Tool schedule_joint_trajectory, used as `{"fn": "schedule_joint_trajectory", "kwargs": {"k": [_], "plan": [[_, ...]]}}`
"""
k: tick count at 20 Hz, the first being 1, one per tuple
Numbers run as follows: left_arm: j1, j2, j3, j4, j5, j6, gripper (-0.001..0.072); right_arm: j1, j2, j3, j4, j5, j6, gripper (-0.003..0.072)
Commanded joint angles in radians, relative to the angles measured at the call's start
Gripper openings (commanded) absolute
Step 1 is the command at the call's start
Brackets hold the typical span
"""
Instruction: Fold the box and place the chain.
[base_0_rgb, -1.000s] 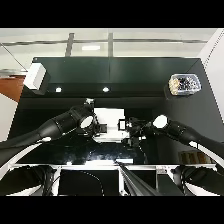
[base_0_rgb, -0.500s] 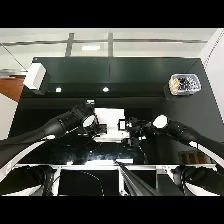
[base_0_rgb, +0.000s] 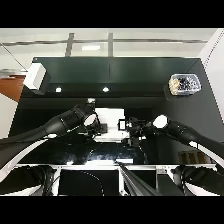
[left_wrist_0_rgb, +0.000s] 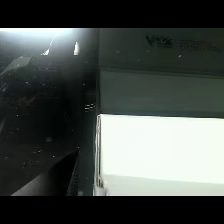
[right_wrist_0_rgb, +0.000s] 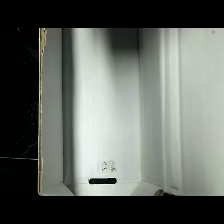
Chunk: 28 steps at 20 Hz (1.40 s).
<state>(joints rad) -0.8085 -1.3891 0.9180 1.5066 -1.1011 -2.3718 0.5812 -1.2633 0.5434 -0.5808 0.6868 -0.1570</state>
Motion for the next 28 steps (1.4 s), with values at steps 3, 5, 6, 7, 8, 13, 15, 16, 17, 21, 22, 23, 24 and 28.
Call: {"fn": "schedule_joint_trajectory", "kwargs": {"k": [3, 5, 6, 7, 8, 13, 15, 16, 17, 21, 22, 23, 24, 28], "plan": [[0.001, -0.003, 0.005, -0.001, 0.011, 0.000, 0.0051, 0.001, 0.000, 0.000, 0.000, 0.000, 0.000, 0.0482], [0.001, -0.003, 0.005, -0.008, 0.035, 0.000, 0.0028, 0.001, 0.000, 0.000, 0.000, 0.000, 0.000, 0.0482], [0.001, -0.003, 0.005, -0.008, 0.040, 0.000, 0.0028, 0.001, 0.000, 0.000, 0.000, 0.000, 0.000, 0.0482], [0.001, -0.003, 0.005, -0.008, 0.042, 0.000, 0.0028, 0.001, 0.000, 0.000, 0.000, 0.000, 0.000, 0.0482], [0.001, -0.002, 0.005, -0.008, 0.042, 0.000, 0.0028, 0.001, 0.000, 0.000, 0.000, 0.000, 0.000, 0.0482], [0.001, -0.002, 0.005, -0.007, 0.034, 0.000, 0.0028, -0.008, 0.016, 0.000, 0.000, 0.010, 0.039, 0.0718], [0.001, -0.002, 0.005, 0.004, 0.018, 0.004, 0.0027, -0.021, 0.050, 0.000, -0.060, 0.022, 0.057, 0.0716], [0.001, -0.002, 0.005, 0.005, 0.018, 0.013, 0.0027, -0.026, 0.069, 0.000, -0.114, 0.036, 0.057, 0.0716], [0.001, -0.002, 0.005, 0.005, 0.018, 0.013, 0.0027, -0.027, 0.089, 0.000, -0.169, 0.049, 0.057, 0.0716], [0.001, -0.002, 0.005, 0.008, 0.018, 0.050, 0.0027, -0.026, 0.132, 0.000, -0.240, 0.069, 0.060, 0.0715], [0.001, -0.002, 0.005, 0.007, 0.018, 0.051, 0.0027, -0.026, 0.131, 0.000, -0.238, 0.073, 0.060, 0.0706], [0.001, -0.002, 0.005, 0.007, 0.018, 0.051, 0.0027, -0.026, 0.131, 0.000, -0.222, 0.073, 0.060, 0.0706], [0.001, -0.002, 0.005, 0.007, 0.018, 0.053, 0.0027, -0.026, 0.131, 0.000, -0.195, 0.073, 0.060, 0.0705], [0.001, -0.002, 0.005, 0.007, 0.018, 0.061, 0.0027, -0.001, 0.116, 0.000, -0.147, 0.069, 0.061, 0.0291]]}}
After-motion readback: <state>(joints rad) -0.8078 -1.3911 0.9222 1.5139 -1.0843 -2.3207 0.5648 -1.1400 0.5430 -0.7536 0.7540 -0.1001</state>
